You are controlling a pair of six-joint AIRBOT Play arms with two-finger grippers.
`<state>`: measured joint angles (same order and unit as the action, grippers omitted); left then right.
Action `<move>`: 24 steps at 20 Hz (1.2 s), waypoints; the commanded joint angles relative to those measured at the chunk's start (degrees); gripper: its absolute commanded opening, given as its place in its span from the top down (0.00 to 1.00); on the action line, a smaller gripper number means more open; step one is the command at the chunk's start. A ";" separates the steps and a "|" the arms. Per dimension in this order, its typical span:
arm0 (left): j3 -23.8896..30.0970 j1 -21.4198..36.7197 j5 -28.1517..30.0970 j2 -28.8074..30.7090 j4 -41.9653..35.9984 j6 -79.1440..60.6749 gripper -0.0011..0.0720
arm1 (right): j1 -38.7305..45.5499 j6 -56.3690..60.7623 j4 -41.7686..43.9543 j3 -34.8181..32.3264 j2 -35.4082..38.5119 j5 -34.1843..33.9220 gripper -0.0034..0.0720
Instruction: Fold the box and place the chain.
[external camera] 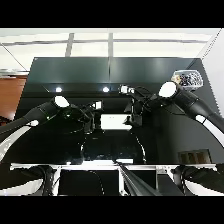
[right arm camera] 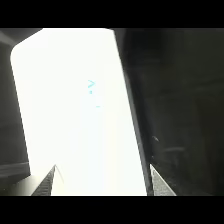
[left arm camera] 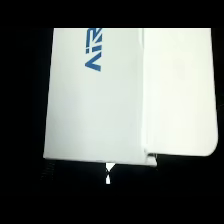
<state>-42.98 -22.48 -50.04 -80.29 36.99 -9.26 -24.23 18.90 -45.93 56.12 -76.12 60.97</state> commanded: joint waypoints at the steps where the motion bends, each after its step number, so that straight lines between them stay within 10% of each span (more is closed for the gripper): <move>1: -0.04 0.00 0.09 -0.04 0.00 0.02 0.54 | -1.31 -1.20 -0.42 -0.17 -0.04 0.33 0.02; 4: -0.04 0.00 0.07 -0.04 0.00 0.02 0.53 | -2.47 -1.14 -0.87 -0.17 -0.04 0.00 0.02; 6: -0.04 0.00 0.07 -0.04 0.00 0.02 0.54 | -3.54 -1.14 -1.70 -0.17 -0.07 -1.20 0.37; 11: -0.04 0.00 0.04 -0.04 0.00 0.02 0.54 | -3.65 0.00 -1.75 -0.17 -0.04 -2.08 0.64; 24: -0.04 0.00 -0.11 -0.04 0.00 0.02 0.54 | -3.63 2.58 -2.34 0.07 0.70 -2.12 0.64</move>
